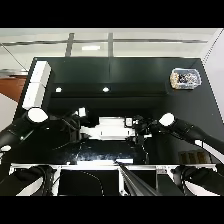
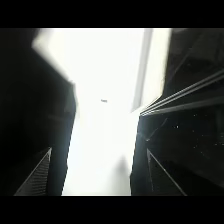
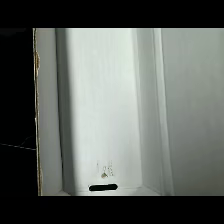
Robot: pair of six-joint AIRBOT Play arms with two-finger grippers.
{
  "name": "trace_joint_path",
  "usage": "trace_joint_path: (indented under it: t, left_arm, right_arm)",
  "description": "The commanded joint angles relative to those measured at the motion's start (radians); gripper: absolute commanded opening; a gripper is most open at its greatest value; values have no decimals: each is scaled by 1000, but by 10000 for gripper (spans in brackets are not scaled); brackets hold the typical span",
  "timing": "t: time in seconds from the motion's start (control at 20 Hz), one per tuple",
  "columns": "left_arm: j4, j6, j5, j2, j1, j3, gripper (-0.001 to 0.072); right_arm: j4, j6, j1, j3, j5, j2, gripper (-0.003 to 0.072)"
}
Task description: Fold the box and place the chain.
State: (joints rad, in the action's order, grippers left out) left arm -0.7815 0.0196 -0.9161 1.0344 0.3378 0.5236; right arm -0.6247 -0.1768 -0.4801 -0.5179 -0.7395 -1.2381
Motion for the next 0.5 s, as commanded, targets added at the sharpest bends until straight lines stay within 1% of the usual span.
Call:
trace_joint_path:
  t: [0.0,0.1,0.15,0.25,0.3,0.35,0.4,0.45]
  left_arm:
    - [2,-54,87,52,90,-2,687]
    - [8,-54,101,73,115,-2,683]
    - [9,-54,100,82,121,-2,668]
    - [17,-54,95,97,125,-2,562]
    - [32,-54,98,101,125,-2,524]
    - [40,-55,109,102,124,-2,453]
    - [39,-54,124,102,125,-2,417]
    - [39,-54,130,102,125,-2,397]
  right_arm:
    - [0,0,0,1,0,-1,529]
    - [0,0,0,1,0,-1,529]
    - [0,0,0,1,0,-1,529]
    - [0,0,0,1,0,-1,529]
    - [1,0,0,1,0,-1,529]
    - [1,0,0,1,0,-1,529]
    - [1,0,0,1,0,-1,529]
    - [0,0,0,1,0,-1,529]
